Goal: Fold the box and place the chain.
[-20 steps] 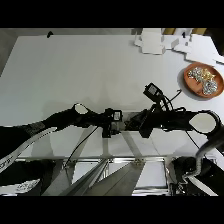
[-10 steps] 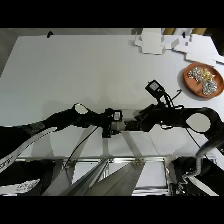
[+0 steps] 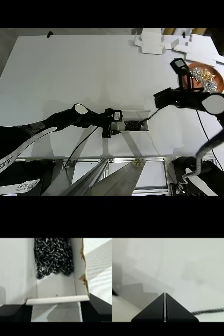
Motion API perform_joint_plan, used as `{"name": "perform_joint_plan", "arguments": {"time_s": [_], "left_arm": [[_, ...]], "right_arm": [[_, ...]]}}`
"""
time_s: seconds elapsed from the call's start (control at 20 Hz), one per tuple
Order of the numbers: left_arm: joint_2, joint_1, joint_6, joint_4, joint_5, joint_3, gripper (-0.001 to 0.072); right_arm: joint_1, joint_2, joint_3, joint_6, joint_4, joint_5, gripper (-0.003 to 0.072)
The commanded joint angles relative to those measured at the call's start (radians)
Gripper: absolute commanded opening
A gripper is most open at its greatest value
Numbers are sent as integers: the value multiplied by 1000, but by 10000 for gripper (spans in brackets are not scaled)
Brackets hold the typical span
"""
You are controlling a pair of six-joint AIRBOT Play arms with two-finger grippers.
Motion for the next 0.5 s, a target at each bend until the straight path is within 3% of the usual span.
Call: {"name": "perform_joint_plan", "arguments": {"time_s": [0.0, 0.4, 0.45], "left_arm": [[1, 0, 0, 0, 0, 0, 271], [1, 0, 0, 0, 0, 0, 271], [1, 0, 0, 0, 0, 0, 271]], "right_arm": [[-93, -101, -8, 103, -122, -4, 23], [-94, -326, -13, 148, -174, -18, 36], [-94, -333, -13, 154, -174, -21, 195]]}}
